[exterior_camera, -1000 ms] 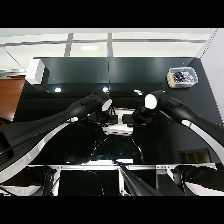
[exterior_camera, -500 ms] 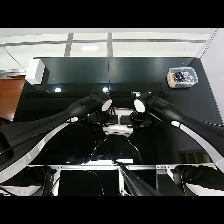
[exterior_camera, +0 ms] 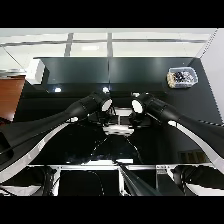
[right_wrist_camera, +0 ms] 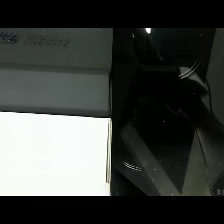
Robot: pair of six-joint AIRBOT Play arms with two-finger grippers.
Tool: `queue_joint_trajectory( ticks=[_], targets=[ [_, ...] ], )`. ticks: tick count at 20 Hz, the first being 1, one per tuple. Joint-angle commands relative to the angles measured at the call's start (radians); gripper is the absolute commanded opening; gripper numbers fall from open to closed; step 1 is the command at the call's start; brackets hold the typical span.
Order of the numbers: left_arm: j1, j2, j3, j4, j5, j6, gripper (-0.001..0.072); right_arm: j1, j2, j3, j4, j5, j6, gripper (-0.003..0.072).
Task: Fold the box and place the chain.
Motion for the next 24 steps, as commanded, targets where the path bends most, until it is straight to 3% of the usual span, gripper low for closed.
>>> queue_joint_trajectory(
  ticks=[1, 2, 9, 10, 12, 13, 18, 19, 20, 21, 24],
  targets=[
    [0.0, 0.0, 0.001, 0.0, 0.001, -0.002, 0.003, 0.001, -0.002, 0.003, 0.013, 0.004, -0.003, 0.0035],
    [0.0, 0.0, 0.001, 0.0, 0.001, -0.002, 0.003, 0.001, -0.002, 0.004, 0.013, 0.003, -0.003, 0.0215],
    [0.0, 0.0, 0.001, 0.0, 0.004, -0.002, 0.003, 0.001, -0.021, 0.006, 0.011, 0.006, -0.005, 0.0218],
    [0.0, 0.0, 0.001, 0.0, 0.004, -0.002, 0.003, 0.001, -0.029, 0.006, 0.011, 0.006, -0.004, 0.0185],
    [0.0, 0.0, 0.001, 0.0, 0.004, -0.001, 0.003, 0.001, -0.031, 0.006, 0.009, 0.003, -0.004, 0.0042],
    [0.0, 0.0, 0.001, 0.0, 0.004, -0.002, 0.003, 0.001, -0.031, 0.006, 0.006, 0.003, -0.004, 0.0018],
    [0.0, 0.0, 0.001, 0.0, 0.004, -0.001, 0.003, 0.001, -0.027, 0.008, -0.009, 0.008, -0.003, 0.0022],
    [0.0, 0.0, 0.001, 0.0, 0.004, -0.002, 0.0031, 0.001, -0.024, 0.012, -0.015, 0.011, -0.003, 0.0101],
    [0.0, 0.0, 0.001, 0.0, 0.004, -0.001, 0.003, 0.001, -0.018, 0.019, -0.019, 0.014, -0.005, 0.0308],
    [0.0, 0.0, 0.001, 0.0, 0.004, -0.001, 0.003, 0.001, -0.007, 0.027, -0.026, 0.017, -0.017, 0.0348],
    [0.0, 0.0, 0.001, 0.0, 0.006, -0.002, 0.003, 0.001, 0.071, 0.062, -0.051, 0.058, -0.085, 0.0348]
  ],
)
